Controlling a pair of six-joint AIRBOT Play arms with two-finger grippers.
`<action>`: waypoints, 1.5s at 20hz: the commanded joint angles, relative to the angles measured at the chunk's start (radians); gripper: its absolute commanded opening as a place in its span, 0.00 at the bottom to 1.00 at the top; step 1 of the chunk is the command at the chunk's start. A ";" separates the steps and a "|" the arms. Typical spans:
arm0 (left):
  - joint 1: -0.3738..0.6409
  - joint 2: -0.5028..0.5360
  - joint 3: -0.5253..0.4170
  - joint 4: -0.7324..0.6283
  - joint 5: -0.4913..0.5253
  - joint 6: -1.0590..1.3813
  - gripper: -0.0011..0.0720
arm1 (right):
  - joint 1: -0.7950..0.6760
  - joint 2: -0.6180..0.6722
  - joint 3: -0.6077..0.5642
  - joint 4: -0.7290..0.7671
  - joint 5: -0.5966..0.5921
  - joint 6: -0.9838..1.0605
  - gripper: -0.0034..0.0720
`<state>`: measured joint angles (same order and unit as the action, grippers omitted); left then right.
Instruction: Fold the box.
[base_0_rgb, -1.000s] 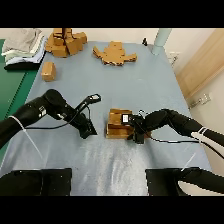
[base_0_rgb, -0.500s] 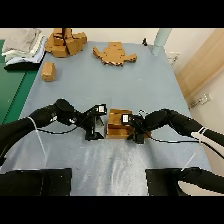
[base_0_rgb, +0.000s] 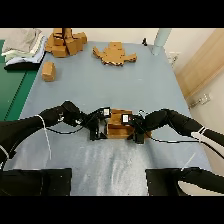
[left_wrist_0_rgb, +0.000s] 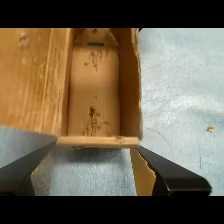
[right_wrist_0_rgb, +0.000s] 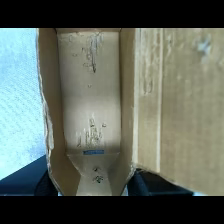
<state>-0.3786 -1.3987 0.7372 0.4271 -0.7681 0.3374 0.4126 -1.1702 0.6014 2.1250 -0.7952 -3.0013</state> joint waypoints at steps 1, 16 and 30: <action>-0.026 -0.016 0.017 0.019 0.010 0.002 0.96 | 0.000 0.000 0.000 0.000 0.000 0.000 0.72; -0.096 -0.037 0.042 0.071 0.098 -0.069 0.91 | 0.000 0.000 0.000 0.000 0.000 0.000 0.72; -0.095 -0.037 0.042 0.097 0.099 -0.092 0.70 | 0.000 0.000 0.000 0.000 0.000 0.000 0.72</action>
<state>-0.4740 -1.4353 0.7784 0.5201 -0.6712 0.2470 0.4126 -1.1702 0.6014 2.1250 -0.7948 -3.0009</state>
